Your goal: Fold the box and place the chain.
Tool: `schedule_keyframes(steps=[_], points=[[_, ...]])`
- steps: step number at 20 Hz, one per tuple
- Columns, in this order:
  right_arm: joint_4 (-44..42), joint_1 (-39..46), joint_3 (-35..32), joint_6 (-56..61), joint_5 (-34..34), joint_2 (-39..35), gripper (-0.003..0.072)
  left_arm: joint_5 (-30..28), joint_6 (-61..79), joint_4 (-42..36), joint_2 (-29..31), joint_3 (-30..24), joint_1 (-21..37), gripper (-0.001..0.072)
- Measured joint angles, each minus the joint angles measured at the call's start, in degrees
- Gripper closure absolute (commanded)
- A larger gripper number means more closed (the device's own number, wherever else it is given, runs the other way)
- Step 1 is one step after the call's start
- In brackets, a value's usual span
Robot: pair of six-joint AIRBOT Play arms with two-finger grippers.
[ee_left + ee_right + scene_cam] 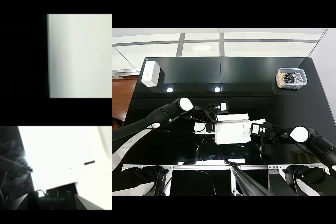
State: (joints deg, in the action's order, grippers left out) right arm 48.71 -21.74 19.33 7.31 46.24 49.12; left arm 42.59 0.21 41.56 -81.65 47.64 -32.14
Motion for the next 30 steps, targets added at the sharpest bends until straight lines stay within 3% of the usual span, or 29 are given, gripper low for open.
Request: schedule_keyframes(steps=[16, 30], points=[[-7.8, -2.4, -0.1, -13.1, -9.7, 5.4, -0.0021, -1.1, 0.0, 0.2, -0.1, 0.0, 0.0, 0.0682], [-9.4, -2.5, 5.4, -14.4, -11.4, 5.7, -0.002, 0.0, 0.0, 0.0, -0.1, 0.0, 0.0, 0.0683]])
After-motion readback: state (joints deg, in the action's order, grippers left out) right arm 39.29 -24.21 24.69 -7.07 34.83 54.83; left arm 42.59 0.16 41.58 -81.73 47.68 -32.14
